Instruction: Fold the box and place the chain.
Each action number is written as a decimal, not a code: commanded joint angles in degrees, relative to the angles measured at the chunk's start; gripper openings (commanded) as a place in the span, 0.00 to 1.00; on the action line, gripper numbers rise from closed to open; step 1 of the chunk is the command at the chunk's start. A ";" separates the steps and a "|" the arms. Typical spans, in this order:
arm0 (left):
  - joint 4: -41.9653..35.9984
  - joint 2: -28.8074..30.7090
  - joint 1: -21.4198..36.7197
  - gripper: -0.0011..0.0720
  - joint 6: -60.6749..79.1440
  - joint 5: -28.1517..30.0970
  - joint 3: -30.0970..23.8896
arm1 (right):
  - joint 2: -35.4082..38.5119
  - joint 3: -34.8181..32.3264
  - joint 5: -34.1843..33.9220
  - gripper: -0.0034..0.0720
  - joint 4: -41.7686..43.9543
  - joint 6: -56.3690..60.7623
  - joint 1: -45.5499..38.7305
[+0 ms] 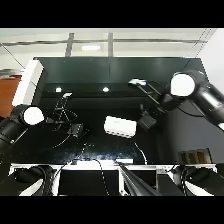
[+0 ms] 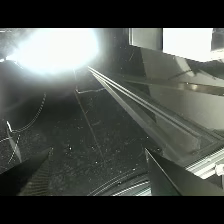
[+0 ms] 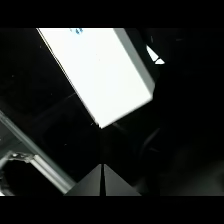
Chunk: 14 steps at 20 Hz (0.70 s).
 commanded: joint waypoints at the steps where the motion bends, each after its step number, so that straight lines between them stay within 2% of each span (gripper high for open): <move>1: 0.02 -0.11 0.00 0.99 0.13 -0.79 -0.02 | 6.64 -14.23 -10.78 0.07 16.55 7.54 -4.07; 4: 0.02 -0.24 0.00 0.98 0.28 0.26 -0.02 | 6.54 -23.78 -31.67 0.07 38.29 7.52 -3.76; 5: -0.02 -0.44 0.00 0.98 0.28 0.35 -0.02 | 6.51 -25.31 -36.61 0.07 42.18 7.37 -3.63; 6: -0.02 -0.68 0.00 0.99 0.28 0.31 -0.02 | 6.51 -25.73 -39.10 0.07 42.58 7.26 -3.56; 9: 0.02 -1.44 0.00 0.98 0.52 0.31 -0.02 | 5.95 -25.73 -40.50 0.07 42.27 7.26 -3.54; 14: -0.02 -1.90 0.00 0.98 0.66 0.28 -0.02 | 1.18 -25.79 -37.73 0.07 42.21 7.30 0.02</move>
